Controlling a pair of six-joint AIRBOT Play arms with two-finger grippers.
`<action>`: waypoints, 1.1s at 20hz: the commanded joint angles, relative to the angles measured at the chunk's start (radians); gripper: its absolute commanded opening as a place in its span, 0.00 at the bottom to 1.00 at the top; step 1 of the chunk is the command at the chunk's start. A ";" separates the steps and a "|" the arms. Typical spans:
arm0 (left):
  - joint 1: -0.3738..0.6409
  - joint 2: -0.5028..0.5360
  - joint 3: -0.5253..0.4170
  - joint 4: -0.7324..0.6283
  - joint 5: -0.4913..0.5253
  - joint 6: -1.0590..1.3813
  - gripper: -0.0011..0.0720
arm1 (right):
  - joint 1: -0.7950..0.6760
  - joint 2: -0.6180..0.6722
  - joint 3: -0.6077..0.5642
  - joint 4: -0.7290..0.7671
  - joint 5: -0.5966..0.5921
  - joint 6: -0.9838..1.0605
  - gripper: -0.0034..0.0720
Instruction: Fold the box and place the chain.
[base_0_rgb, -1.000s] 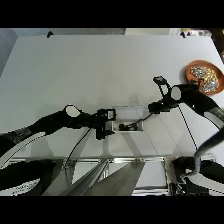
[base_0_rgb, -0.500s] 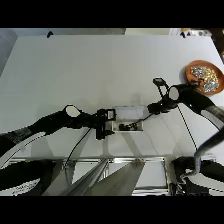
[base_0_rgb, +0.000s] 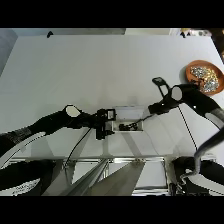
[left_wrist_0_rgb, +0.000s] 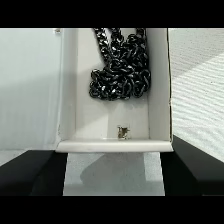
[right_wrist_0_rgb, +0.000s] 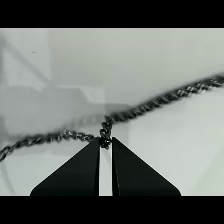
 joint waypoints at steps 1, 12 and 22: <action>0.000 0.000 0.000 0.000 0.000 0.000 0.44 | 0.002 0.125 0.001 0.008 0.072 -0.042 0.08; 0.000 0.000 0.000 0.000 -0.003 0.000 0.44 | 0.001 0.547 0.001 0.276 0.223 -0.165 0.08; 0.000 0.000 0.000 0.000 -0.003 0.000 0.44 | 0.001 0.724 0.001 0.574 0.219 -0.222 0.08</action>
